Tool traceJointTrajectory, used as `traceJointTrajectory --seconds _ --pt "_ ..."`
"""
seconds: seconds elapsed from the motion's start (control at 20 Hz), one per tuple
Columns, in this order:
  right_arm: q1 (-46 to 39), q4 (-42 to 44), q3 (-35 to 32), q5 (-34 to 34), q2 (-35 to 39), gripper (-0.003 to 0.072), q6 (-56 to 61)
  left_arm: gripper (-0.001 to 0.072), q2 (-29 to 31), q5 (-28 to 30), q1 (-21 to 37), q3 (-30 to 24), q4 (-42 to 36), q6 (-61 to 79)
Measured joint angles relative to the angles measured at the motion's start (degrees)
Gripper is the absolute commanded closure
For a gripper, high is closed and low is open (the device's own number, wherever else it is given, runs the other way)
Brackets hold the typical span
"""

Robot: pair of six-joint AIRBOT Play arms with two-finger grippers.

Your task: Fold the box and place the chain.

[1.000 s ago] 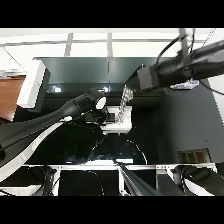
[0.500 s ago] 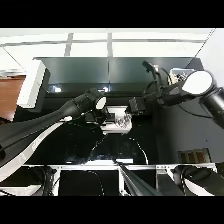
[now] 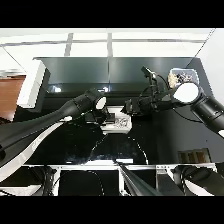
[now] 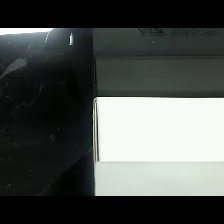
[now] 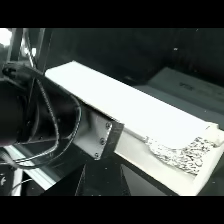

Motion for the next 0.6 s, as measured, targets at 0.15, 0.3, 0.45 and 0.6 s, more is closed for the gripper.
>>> traceJointTrajectory --seconds 0.15,0.3,0.45,0.6 --pt "-1.95 -3.26 -0.13 1.03 0.00 0.0422 0.07 0.0685 0.00 0.00 0.00 0.00 0.00 0.00" --pt "-4.02 -7.10 -0.15 2.89 0.00 0.0423 0.11 0.0680 0.00 -0.02 0.00 0.00 0.00 0.00" --pt "-4.87 -9.03 -0.15 4.11 0.00 0.0422 0.00 0.0085 0.04 -0.87 0.11 0.37 -0.76 -0.48" --pt "-5.18 -10.29 -0.15 4.96 0.00 0.0423 -0.33 -0.0004 1.92 -3.28 -0.13 1.25 -0.87 0.48"
